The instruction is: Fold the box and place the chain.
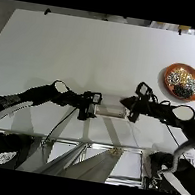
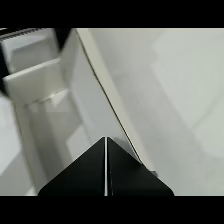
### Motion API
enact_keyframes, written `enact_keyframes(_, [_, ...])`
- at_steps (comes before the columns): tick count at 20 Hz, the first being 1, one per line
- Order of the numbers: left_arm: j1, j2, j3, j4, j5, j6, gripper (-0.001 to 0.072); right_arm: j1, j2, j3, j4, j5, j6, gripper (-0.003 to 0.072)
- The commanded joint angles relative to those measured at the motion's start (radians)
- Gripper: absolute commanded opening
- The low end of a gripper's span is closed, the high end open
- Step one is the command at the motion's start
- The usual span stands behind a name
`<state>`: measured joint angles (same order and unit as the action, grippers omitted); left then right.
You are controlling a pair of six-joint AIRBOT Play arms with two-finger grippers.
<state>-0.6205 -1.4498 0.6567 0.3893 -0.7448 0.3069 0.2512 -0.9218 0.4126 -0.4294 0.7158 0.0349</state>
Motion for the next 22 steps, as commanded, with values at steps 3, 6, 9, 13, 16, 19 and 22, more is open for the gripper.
enact_keyframes(3, [0.000,0.000,0.000,0.000,0.000,0.000,0.0271,0.000,-0.219,0.000,0.131,-0.072,0.029,0.0018])
enact_keyframes(6, [0.000,0.000,0.000,0.000,0.000,0.000,0.0271,0.000,-0.228,0.001,0.118,-0.026,0.029,0.0018])
enact_keyframes(9, [0.000,0.000,0.000,0.000,0.000,0.000,0.0271,0.000,-0.220,0.001,0.116,0.009,0.029,0.0018])
enact_keyframes(13, [0.000,0.000,0.000,0.000,0.000,0.000,0.0271,0.000,-0.069,0.005,0.054,0.029,0.048,0.0018])
enact_keyframes(16, [0.000,0.000,0.000,0.000,0.000,0.000,0.0271,0.000,0.130,0.012,-0.171,0.034,0.104,0.0018])
enact_keyframes(19, [0.000,0.000,0.000,0.000,0.000,0.000,0.0271,0.000,0.305,0.012,-0.497,0.082,0.119,0.0016])
enact_keyframes(22, [0.000,0.000,0.000,0.000,0.000,0.000,0.0271,0.000,0.362,0.011,-0.719,0.216,0.126,0.0016])
